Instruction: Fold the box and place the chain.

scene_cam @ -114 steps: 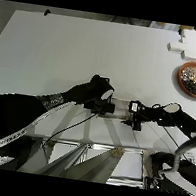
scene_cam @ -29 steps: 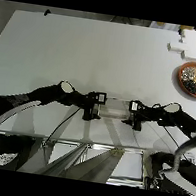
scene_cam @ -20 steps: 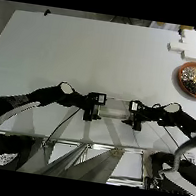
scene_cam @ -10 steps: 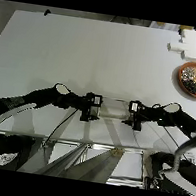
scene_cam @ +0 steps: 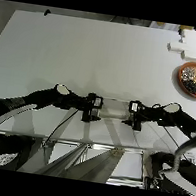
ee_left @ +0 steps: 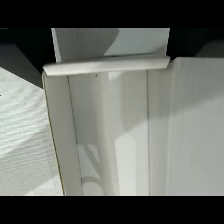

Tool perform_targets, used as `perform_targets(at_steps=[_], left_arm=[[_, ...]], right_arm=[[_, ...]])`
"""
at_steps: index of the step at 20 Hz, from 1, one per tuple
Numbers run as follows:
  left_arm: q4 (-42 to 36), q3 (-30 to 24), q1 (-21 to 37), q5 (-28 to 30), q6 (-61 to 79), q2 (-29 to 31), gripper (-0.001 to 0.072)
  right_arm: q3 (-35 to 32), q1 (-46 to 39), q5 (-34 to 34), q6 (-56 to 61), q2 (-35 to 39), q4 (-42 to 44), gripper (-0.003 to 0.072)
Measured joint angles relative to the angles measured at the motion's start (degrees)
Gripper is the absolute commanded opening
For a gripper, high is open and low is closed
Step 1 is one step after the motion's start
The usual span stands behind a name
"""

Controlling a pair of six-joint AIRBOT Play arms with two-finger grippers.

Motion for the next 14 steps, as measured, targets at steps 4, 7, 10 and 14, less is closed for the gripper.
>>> perform_targets(at_steps=[4, 7, 10, 14], left_arm=[[-0.3, 0.0, 0.0, -0.3, 0.2, 0.0, 0.0237], [-0.3, 0.0, 0.0, -0.2, 0.3, 0.0, 0.0135], [-0.3, 0.0, 0.0, -0.2, 0.4, 0.0, 0.0134], [-0.4, 0.0, 0.0, -0.1, 0.5, 0.0, 0.0134]], right_arm=[[0.0, 0.0, 0.0, 0.1, 0.0, 0.0, 0.0413], [0.0, 0.0, 0.0, 0.1, 0.0, 0.0, 0.0413], [0.0, 0.0, 0.0, 0.1, 0.0, 0.0, 0.0413], [0.0, 0.0, 0.0, 0.1, 0.0, 0.0, 0.0413]])
